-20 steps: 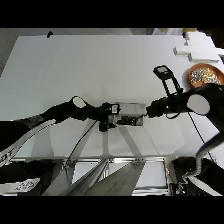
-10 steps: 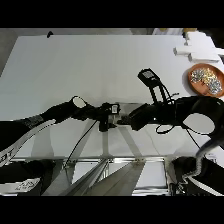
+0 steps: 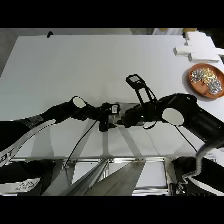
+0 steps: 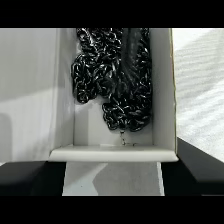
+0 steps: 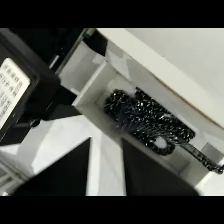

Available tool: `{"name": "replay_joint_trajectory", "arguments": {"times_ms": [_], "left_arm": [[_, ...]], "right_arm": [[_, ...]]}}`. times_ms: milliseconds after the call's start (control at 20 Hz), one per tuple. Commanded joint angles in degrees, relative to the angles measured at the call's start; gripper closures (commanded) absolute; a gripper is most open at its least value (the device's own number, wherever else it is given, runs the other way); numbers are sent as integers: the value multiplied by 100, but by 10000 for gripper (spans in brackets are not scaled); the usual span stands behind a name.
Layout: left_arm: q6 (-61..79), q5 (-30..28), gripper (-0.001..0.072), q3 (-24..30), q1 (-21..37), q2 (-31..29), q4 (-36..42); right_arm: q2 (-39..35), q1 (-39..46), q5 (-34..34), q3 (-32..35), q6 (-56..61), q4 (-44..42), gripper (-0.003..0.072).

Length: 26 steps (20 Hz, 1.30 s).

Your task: Fold the box and place the chain.

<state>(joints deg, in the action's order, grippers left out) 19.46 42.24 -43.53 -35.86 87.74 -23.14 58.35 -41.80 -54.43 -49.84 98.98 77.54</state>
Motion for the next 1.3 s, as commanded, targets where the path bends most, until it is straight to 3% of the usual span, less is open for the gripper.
{"name": "replay_joint_trajectory", "arguments": {"times_ms": [0, 200, 250, 300, 400, 600, 650, 800, 950, 1000, 1250], "left_arm": [[2, -2, 437, -4, 4, -4, -2], [2, 0, 437, -4, 4, -4, 0], [2, -2, 437, -4, 4, -4, -2], [2, 0, 437, -4, 4, -4, -2], [2, 0, 437, -4, 4, -4, -2], [2, -2, 437, -4, 4, -4, 0], [2, 0, 437, -4, 4, -4, 0], [2, 0, 437, -4, 4, -4, 0], [2, -2, 437, -4, 4, -4, -2], [2, 0, 437, -4, 4, -4, 0], [2, -2, 437, -4, 4, -4, 0]], "right_arm": [[48, 264, -299, -284, -63, 76, 390], [-92, 990, -708, -887, -201, 317, 396], [-118, 1182, -706, -925, -199, 428, 437], [-118, 1405, -739, -925, -197, 601, 542], [-48, 1827, -903, -916, -188, 1043, 663], [341, 2533, -1099, -702, -146, 1370, 670], [472, 2632, -1064, -603, -149, 1373, 667], [894, 2717, -831, -328, -151, 1379, 482], [1360, 2717, -557, -227, -129, 1375, 453], [1526, 2717, -533, -227, -129, 1375, 375], [2153, 2717, -400, -227, 26, 1375, 355]]}}
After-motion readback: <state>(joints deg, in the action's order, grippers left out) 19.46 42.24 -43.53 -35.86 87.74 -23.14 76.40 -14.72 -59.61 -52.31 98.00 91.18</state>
